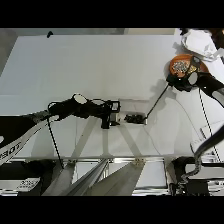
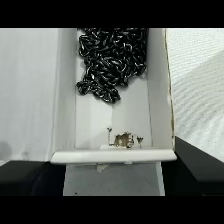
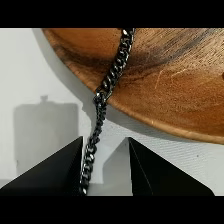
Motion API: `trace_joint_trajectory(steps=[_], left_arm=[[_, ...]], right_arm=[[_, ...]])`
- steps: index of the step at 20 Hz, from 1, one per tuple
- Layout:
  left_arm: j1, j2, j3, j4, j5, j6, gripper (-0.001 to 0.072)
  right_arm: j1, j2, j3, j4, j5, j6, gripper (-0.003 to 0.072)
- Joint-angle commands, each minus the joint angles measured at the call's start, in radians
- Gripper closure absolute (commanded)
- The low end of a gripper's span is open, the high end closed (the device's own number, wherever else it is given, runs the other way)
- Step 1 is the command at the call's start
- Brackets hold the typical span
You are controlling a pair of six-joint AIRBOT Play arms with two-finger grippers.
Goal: Fold the box and place the chain.
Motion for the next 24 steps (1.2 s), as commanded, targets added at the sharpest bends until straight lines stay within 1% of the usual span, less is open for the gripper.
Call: trace_joint_trajectory(steps=[1, 2, 3, 5, 6, 7, 9, 11, 13, 15, 19, 22, 24], left_arm=[[0.0, 0.0, 0.001, 0.0, 0.0, 0.0, 0.0643], [0.0, 0.0, 0.001, 0.0, 0.0, 0.0, 0.0643], [0.0, 0.0, 0.001, 0.0, 0.0, 0.0, 0.0643], [0.0, 0.0, 0.001, 0.0, 0.0, 0.0, 0.0643], [0.0, 0.0, 0.001, 0.0, 0.0, 0.0, 0.0643], [0.001, 0.0, 0.001, 0.0, 0.0, 0.0, 0.0643], [0.0, 0.0, 0.001, 0.0, 0.0, 0.0, 0.0643], [0.0, 0.0, 0.001, 0.0, 0.0, 0.0, 0.0643], [0.0, 0.0, 0.001, 0.0, 0.0, 0.0, 0.0643], [0.0, 0.0, 0.001, 0.0, 0.0, 0.0, 0.0643], [0.0, 0.0, 0.001, 0.0, 0.0, 0.0, 0.0643], [0.0, 0.0, 0.001, 0.0, 0.0, 0.0, 0.0643], [0.001, 0.0, 0.001, 0.0, 0.0, 0.0, 0.0643]], right_arm=[[-0.001, -0.041, 0.002, 0.023, -0.051, 0.04, 0.0366], [-0.001, -0.041, 0.002, 0.023, -0.061, 0.04, 0.0367], [-0.001, -0.041, 0.002, 0.022, -0.066, 0.039, 0.0384], [-0.001, -0.041, 0.002, 0.013, -0.068, 0.035, 0.0523], [-0.001, -0.041, 0.002, 0.01, -0.071, 0.028, 0.062], [-0.001, -0.041, 0.002, 0.01, -0.076, 0.027, 0.0667], [-0.001, -0.04, 0.002, 0.014, -0.073, 0.027, 0.0667], [0.01, -0.018, 0.002, 0.021, -0.039, -0.007, 0.0667], [0.029, 0.037, 0.002, 0.021, -0.01, -0.108, 0.0667], [0.041, 0.119, 0.002, 0.022, 0.035, -0.17, 0.0667], [0.073, 0.348, 0.002, 0.022, 0.166, -0.315, 0.0667], [0.144, 0.557, 0.002, 0.022, 0.26, -0.396, 0.0667], [0.2, 0.681, 0.002, 0.022, 0.304, -0.411, 0.0667]])
